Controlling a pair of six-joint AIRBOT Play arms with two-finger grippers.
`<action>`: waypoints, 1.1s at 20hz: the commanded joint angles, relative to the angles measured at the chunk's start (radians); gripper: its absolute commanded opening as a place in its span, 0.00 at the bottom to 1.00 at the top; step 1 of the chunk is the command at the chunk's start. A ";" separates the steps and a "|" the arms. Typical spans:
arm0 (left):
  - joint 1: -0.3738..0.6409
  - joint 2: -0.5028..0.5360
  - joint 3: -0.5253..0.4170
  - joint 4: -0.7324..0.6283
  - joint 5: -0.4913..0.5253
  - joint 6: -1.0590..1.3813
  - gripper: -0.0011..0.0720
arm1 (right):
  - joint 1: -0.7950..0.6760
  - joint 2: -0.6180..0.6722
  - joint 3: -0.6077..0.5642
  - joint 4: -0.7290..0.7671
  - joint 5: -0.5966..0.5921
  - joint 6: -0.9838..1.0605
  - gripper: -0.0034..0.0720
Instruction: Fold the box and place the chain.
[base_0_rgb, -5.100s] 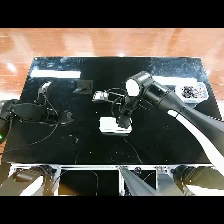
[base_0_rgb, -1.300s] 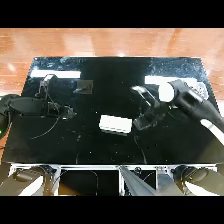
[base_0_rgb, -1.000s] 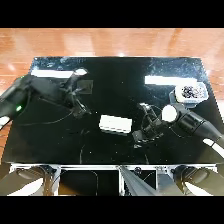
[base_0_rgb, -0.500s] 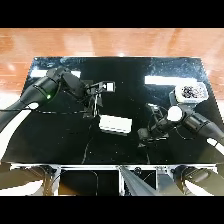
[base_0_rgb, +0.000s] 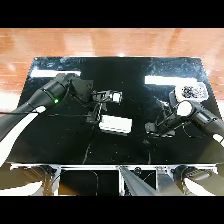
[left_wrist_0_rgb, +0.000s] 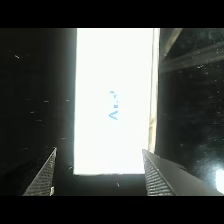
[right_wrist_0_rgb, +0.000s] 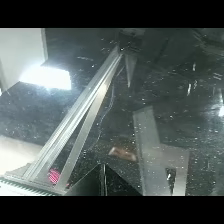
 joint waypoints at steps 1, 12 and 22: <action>-0.020 0.005 -0.055 0.006 -0.085 -0.017 0.87 | -0.009 0.001 0.000 0.004 0.004 -0.002 0.09; -0.020 0.004 -0.055 -0.006 -0.082 -0.017 0.87 | -0.009 0.001 0.000 0.005 0.000 -0.002 0.09; -0.020 0.005 -0.066 -0.006 -0.081 -0.030 0.87 | -0.009 0.001 0.000 0.004 -0.005 -0.002 0.09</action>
